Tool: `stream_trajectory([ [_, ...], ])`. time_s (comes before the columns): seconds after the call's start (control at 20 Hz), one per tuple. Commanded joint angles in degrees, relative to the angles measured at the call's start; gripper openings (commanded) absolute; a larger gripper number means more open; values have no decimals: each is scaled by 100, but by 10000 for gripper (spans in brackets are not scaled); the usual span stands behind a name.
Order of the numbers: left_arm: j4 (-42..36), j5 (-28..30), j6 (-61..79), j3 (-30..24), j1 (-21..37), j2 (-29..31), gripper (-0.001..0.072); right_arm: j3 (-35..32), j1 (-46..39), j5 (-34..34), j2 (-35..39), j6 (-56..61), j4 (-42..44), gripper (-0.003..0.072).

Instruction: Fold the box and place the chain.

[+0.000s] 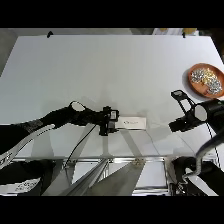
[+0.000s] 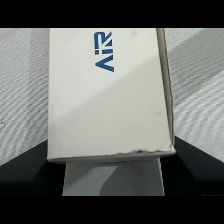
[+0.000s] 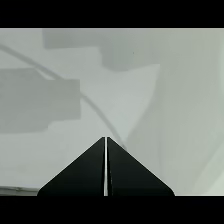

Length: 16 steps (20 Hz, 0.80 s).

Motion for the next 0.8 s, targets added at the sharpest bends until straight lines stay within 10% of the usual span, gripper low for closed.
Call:
stream_trajectory([
  [0.0,2,0,2,0,2,4,18,-205,-50,151,7,238,-177,20],
  [0.75,44,-63,-704,0,72,190,12,-205,-50,243,7,444,-166,20],
])
